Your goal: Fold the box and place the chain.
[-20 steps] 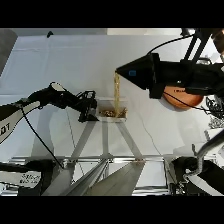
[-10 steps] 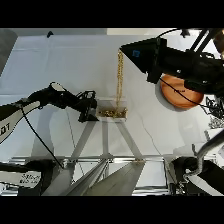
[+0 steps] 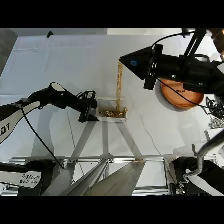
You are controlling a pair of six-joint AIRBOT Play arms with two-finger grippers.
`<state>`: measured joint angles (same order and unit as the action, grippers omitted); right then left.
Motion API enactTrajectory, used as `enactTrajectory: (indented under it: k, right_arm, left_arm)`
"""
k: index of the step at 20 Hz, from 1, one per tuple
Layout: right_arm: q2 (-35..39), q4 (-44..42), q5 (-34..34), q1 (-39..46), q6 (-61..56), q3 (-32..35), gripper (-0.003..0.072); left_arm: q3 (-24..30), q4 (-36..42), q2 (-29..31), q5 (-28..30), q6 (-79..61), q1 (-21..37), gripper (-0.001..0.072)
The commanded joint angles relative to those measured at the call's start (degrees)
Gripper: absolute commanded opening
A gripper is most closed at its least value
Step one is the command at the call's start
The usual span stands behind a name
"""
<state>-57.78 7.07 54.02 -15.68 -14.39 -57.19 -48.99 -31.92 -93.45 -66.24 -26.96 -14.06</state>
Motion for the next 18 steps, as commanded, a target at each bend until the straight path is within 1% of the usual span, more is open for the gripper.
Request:
enactTrajectory:
  k: [1,3,6,7,8,12,15,16,17,18]
  right_arm:
    - [-0.66,4.24,5.25,-0.02,-3.34,-0.04,0.0016]
    - [-1.25,9.66,7.96,-0.94,-6.05,0.04,0.0016]
    - [-2.64,25.40,7.78,-4.98,-9.99,1.20,0.0016]
    - [-3.69,29.57,7.61,-5.90,-11.23,1.84,0.0016]
    - [-4.87,31.89,7.37,-6.36,-12.33,2.49,0.0016]
    - [-9.29,32.79,7.06,-6.51,-13.31,5.29,0.0016]
    - [-11.47,32.76,8.17,-6.51,-14.14,5.40,0.0024]
    - [-11.50,32.76,8.37,-6.51,-14.12,5.40,0.0096]
    - [-11.39,32.72,8.59,-6.51,-14.10,5.40,0.0265]
    - [-11.30,32.83,8.94,-6.51,-14.03,5.40,0.0354]
  left_arm:
    - [-0.02,-0.02,0.02,0.00,-0.02,0.02,0.0154]
    - [-0.02,-0.02,0.02,0.00,-0.02,0.02,0.0154]
    - [-0.02,-0.02,0.02,0.02,-0.02,0.02,0.0154]
    - [-0.02,-0.02,0.02,0.00,-0.02,0.02,0.0154]
    - [-0.02,-0.02,0.02,0.02,-0.02,0.02,0.0154]
    - [-0.02,-0.02,0.02,0.00,-0.02,0.02,0.0154]
    - [-0.02,-0.02,0.02,0.00,-0.02,0.02,0.0154]
    - [-0.02,-0.02,0.02,0.00,-0.02,0.02,0.0154]
    - [-0.02,-0.02,0.02,0.00,-0.02,0.02,0.0154]
    - [-0.02,-0.02,0.02,0.02,-0.02,0.02,0.0154]
